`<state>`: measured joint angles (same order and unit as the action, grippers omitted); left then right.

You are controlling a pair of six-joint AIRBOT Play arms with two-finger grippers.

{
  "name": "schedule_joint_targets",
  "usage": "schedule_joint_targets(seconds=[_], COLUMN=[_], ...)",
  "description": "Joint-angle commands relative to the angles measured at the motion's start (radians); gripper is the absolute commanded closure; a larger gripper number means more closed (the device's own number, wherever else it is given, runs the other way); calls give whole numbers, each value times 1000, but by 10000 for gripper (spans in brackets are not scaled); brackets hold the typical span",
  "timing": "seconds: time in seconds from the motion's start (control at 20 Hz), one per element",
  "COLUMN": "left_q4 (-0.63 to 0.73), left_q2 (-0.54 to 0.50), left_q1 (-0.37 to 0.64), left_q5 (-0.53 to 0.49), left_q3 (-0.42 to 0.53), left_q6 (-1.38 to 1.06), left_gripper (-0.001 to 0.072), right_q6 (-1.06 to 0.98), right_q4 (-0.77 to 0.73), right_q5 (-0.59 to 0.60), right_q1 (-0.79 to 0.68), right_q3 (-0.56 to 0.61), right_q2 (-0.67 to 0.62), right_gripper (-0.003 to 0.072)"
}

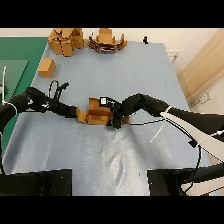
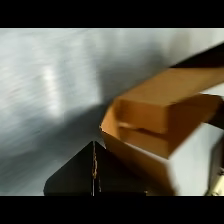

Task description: Fold the box.

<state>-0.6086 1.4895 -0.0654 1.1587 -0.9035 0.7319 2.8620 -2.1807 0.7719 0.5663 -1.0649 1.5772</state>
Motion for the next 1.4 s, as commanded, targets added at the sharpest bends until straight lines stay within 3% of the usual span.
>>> schedule_joint_targets(seconds=[0.0, 0.1, 0.15, 0.2, 0.4, 0.45, 0.5, 0.65, 0.8, 0.85, 0.9, 0.95, 1.1, 1.2, 1.35], left_q4=[157, 204, 213, 211, 106, 77, 55, 49, 60, 67, 71, 93, 185, 118, -77], left_q2=[6, 6, 6, 6, 6, 6, 6, 6, -13, -29, -48, -68, -125, -131, -131], left_q1=[-13, -14, -14, -16, -42, -51, -60, -62, -32, -17, 4, 27, 103, 141, 161], left_q5=[175, 223, 225, 229, 222, 200, 159, 103, 159, 177, 216, 258, 354, 343, 180], left_q3=[-49, -83, -92, -93, -92, -92, -92, -101, -137, -144, -153, -157, -157, -153, -116], left_q6=[-132, -165, -167, -158, -117, -87, -49, -31, -32, -48, -82, -120, -206, -151, 82], left_gripper=[693, 685, 496, 405, 387, 227, 163, 162, 193, 336, 562, 695, 694, 697, 699], right_q6=[0, 0, 0, 0, 0, 0, 0, 0, 0, 0, 0, 0, 0, 0, 0], right_q4=[0, 0, 0, 0, 0, 0, 0, 0, 0, 0, 0, 0, 0, 0, 0], right_q5=[0, 0, 0, 0, 0, 0, 0, 0, 0, 0, 0, -1, -1, -1, -1], right_q1=[1, 1, 1, 1, 1, 1, 1, 1, 1, 1, 1, 1, 1, 1, 1], right_q3=[0, 0, 0, 0, 0, 0, 0, 0, 0, 0, 0, 0, 0, 0, 0], right_q2=[0, 0, 0, 0, 0, 0, 0, 0, 1, 1, 1, 1, 1, 1, 1], right_gripper=[612, 612, 611, 611, 611, 611, 611, 612, 612, 612, 612, 612, 612, 612, 612])
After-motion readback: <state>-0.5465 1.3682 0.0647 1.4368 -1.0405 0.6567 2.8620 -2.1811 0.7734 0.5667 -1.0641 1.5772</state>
